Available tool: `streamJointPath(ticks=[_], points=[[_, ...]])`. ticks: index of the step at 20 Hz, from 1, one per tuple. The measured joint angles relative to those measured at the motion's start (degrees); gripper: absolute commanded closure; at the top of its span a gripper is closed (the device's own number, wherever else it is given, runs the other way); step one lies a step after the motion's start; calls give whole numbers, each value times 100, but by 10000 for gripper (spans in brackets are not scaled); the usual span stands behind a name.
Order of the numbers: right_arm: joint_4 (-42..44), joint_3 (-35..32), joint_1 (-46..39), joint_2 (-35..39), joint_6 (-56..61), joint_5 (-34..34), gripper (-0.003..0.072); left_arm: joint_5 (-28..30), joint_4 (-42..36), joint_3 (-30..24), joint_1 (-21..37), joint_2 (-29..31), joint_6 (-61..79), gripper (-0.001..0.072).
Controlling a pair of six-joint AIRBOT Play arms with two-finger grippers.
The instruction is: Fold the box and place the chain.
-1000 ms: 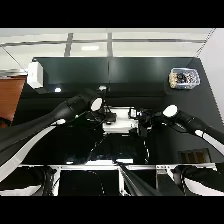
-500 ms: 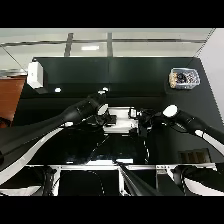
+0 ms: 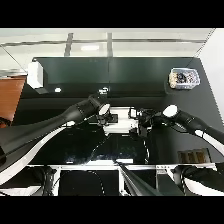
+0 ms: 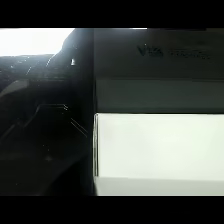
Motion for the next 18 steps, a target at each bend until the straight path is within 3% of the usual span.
streamJointPath(ticks=[1,12,16,17,18], points=[[-4,0,0,0,0,0,243,9,-2,-4,0,-20,4,214],[2,0,0,0,0,-2,243,-83,-13,4,0,-13,-7,206],[2,0,0,0,0,0,243,-168,37,87,0,-4,-17,369],[2,0,0,0,0,-2,243,-175,66,105,0,-4,-17,466],[0,0,0,0,0,-2,243,-195,90,120,0,-4,-17,616]])
